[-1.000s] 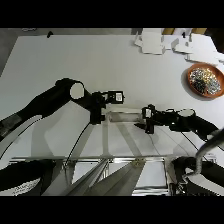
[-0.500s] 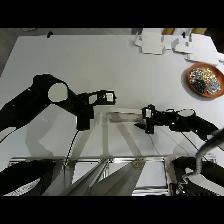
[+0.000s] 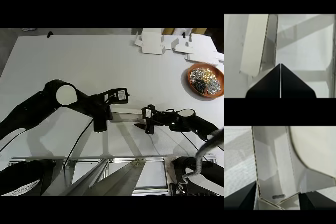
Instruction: Fold the box and place the chain.
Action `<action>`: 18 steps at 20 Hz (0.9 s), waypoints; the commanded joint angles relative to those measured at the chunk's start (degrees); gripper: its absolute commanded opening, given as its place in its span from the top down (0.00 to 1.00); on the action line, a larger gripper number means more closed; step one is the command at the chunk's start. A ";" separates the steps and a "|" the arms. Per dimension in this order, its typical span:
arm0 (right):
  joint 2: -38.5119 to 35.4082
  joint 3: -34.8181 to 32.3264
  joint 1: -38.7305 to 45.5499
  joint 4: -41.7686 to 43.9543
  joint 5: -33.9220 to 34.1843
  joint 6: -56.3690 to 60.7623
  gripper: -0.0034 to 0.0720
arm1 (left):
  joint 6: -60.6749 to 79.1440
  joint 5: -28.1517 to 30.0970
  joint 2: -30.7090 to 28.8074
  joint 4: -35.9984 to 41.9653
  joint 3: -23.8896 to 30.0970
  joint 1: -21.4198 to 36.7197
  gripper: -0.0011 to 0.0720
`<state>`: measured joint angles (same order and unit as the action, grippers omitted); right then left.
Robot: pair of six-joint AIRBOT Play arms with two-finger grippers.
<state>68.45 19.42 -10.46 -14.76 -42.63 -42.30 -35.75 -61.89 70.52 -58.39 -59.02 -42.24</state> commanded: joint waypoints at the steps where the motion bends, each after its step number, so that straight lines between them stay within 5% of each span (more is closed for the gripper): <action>1: 0.00 -0.02 0.00 0.02 0.00 0.02 0.41 | 5.11 4.04 4.26 4.74 0.02 -0.55 0.97; 8: 0.00 -0.02 0.00 0.02 0.00 0.02 0.41 | 6.16 25.09 11.54 11.04 0.02 -0.15 0.98; 14: 0.00 -0.02 0.00 0.02 0.00 0.02 0.41 | 5.75 25.90 18.97 14.23 0.02 0.94 0.98; 18: 0.00 -0.02 0.00 0.02 0.00 0.02 0.41 | 5.75 24.30 17.68 12.85 0.02 0.90 0.98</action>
